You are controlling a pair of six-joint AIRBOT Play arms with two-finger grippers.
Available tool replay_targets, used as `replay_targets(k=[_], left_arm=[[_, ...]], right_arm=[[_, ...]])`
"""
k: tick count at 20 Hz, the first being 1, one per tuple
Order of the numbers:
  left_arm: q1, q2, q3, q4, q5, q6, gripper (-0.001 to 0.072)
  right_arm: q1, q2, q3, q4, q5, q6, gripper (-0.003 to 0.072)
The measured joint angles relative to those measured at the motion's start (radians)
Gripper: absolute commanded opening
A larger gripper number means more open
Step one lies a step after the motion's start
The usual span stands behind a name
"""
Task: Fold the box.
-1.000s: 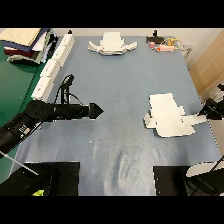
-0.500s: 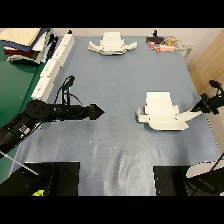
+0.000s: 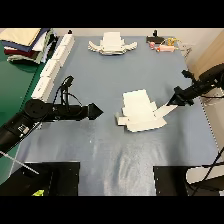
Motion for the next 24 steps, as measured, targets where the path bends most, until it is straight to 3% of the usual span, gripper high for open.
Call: replay_targets(k=[4,5,7,8,11,13,16,20,24], left_arm=[[0.117,0.0,0.003,0.0,-0.106,0.021,0.0699],[0.15,0.0,0.003,0.0,-0.14,0.034,0.0698],[0.203,0.0,0.004,-0.001,-0.205,0.058,0.0698],[0.224,0.0,0.004,-0.001,-0.236,0.069,0.0698],[0.258,-0.001,0.004,0.0,-0.282,0.088,0.0698],[0.267,-0.001,0.004,0.0,-0.301,0.095,0.0699],[0.275,-0.001,0.004,-0.001,-0.314,0.098,0.0698],[0.277,-0.022,0.012,-0.002,-0.323,0.101,0.0698],[0.278,-0.102,0.049,-0.004,-0.327,0.13,0.0698]], right_arm=[[0.132,0.183,-0.231,0.004,0.112,0.093,0.0005],[0.161,0.234,-0.294,0.004,0.148,0.122,0.0038],[0.21,0.319,-0.404,0.003,0.203,0.177,0.0458],[0.227,0.35,-0.449,0.0,0.225,0.2,0.0493],[0.258,0.403,-0.54,-0.013,0.272,0.254,0.0473],[0.267,0.418,-0.566,-0.017,0.283,0.267,0.0317],[0.276,0.428,-0.583,-0.007,0.288,0.254,0.0018],[0.34,0.46,-0.616,0.013,0.277,0.156,0.0006],[0.452,0.588,-0.698,0.019,0.39,0.113,0.0006]])
